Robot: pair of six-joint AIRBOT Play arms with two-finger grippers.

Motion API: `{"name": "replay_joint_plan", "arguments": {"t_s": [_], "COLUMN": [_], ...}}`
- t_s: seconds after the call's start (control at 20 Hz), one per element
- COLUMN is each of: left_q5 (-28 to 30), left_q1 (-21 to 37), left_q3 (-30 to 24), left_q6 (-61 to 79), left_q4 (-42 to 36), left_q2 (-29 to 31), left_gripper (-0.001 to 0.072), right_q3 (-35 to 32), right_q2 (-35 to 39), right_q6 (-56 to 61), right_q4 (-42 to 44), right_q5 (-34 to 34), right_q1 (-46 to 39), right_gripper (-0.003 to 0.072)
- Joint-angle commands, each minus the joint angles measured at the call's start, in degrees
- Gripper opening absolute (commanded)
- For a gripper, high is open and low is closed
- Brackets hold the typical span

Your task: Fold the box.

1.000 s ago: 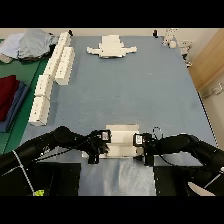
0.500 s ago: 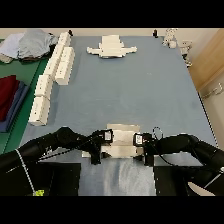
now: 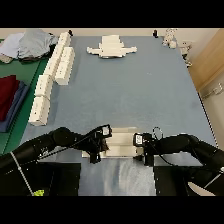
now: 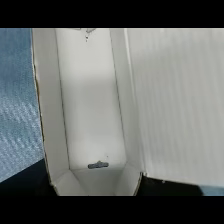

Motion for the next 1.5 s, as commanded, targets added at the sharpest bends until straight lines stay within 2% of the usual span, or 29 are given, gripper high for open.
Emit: {"name": "replay_joint_plan", "arguments": {"t_s": [0.0, 0.2, 0.3, 0.4, 0.5, 0.65, 0.8, 1.1, 1.25, 1.45], "left_q5": [-6.8, -17.5, -20.8, -26.2, -31.8, -35.9, -33.6, -30.5, -29.6, -27.1], "left_q1": [2.6, 9.6, 15.5, 23.4, 30.4, 37.4, 38.1, 38.1, 38.0, 37.4], "left_q3": [1.5, 5.9, 7.6, 8.2, 8.0, 6.2, 1.6, -8.2, -9.3, -9.3], "left_q6": [-19.9, -48.7, -67.0, -75.4, -75.2, -66.9, -63.5, -62.2, -62.2, -57.9], "left_q4": [11.4, 28.0, 37.4, 40.4, 37.4, 24.7, 15.1, 7.6, 7.4, 0.9], "left_q2": [6.1, 15.6, 18.9, 19.3, 16.9, 11.2, 8.2, 10.5, 10.8, 10.8], "left_gripper": [0.0014, 0.0014, 0.0014, 0.0014, 0.0014, 0.0013, 0.0012, 0.0011, 0.0010, 0.0011], "right_q3": [0.0, 0.0, 0.0, 0.0, 0.0, 0.0, 0.0, 0.0, 0.0, 0.0], "right_q2": [0.1, 0.1, 0.1, 0.1, 0.1, 0.1, 0.1, 0.1, 0.1, 0.1], "right_q6": [0.0, 0.0, 0.0, 0.0, 0.0, 0.0, 0.0, 0.0, 0.0, 0.0], "right_q4": [0.0, 0.0, 0.0, 0.0, 0.0, 0.0, 0.0, 0.0, 0.0, 0.0], "right_q5": [0.0, 0.0, 0.0, 0.0, 0.0, 0.0, 0.0, 0.0, 0.0, 0.0], "right_q1": [0.0, 0.0, 0.0, 0.0, 0.0, 0.0, 0.0, 0.0, 0.0, 0.0], "right_gripper": [0.0515, 0.0515, 0.0515, 0.0515, 0.0515, 0.0515, 0.0515, 0.0515, 0.0515, 0.0515]}}
